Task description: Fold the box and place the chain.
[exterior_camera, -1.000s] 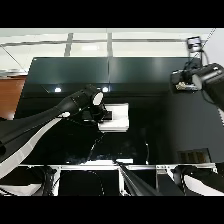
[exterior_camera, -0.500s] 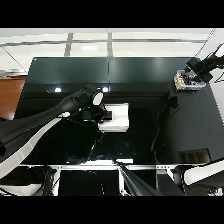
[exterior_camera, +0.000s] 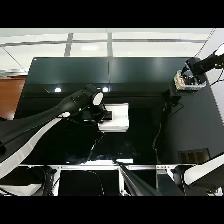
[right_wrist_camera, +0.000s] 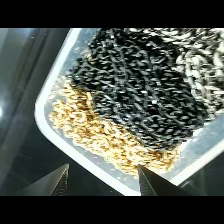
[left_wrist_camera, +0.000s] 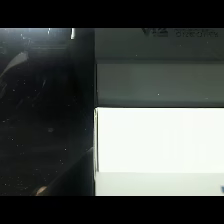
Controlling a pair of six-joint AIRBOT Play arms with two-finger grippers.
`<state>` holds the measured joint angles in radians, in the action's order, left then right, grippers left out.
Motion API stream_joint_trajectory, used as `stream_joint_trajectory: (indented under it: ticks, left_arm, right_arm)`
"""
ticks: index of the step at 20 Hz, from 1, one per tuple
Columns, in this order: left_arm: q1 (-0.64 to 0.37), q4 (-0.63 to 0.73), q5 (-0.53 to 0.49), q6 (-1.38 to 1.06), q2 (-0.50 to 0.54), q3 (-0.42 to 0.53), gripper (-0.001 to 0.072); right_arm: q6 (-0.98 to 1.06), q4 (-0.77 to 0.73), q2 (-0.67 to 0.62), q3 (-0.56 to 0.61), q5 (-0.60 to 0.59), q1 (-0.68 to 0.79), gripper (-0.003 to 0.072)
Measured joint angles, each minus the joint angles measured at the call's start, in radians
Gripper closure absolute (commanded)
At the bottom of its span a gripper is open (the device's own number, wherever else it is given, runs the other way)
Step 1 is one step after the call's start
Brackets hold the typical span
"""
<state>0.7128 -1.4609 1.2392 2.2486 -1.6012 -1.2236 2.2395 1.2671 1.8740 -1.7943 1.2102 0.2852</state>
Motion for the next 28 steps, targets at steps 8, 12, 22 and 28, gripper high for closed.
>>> stream_joint_trajectory:
  ticks: [8,12,22,28]
  left_arm:
    - [0.000,0.000,0.000,-0.001,0.000,0.000,0.0682]
    - [0.000,0.000,-0.001,-0.001,0.000,0.000,0.0682]
    - [0.000,0.000,-0.006,-0.001,0.000,0.000,0.0681]
    - [0.000,0.000,-0.006,-0.001,0.000,0.000,0.0681]
  right_arm:
    - [0.029,-0.016,0.038,-0.003,-0.031,0.004,0.0208]
    - [0.032,-0.029,0.062,-0.003,-0.048,0.005,0.0208]
    - [-0.152,-0.081,0.080,-0.003,-0.053,0.027,0.0674]
    - [-0.436,-0.129,-0.086,-0.006,-0.041,0.065,0.0676]
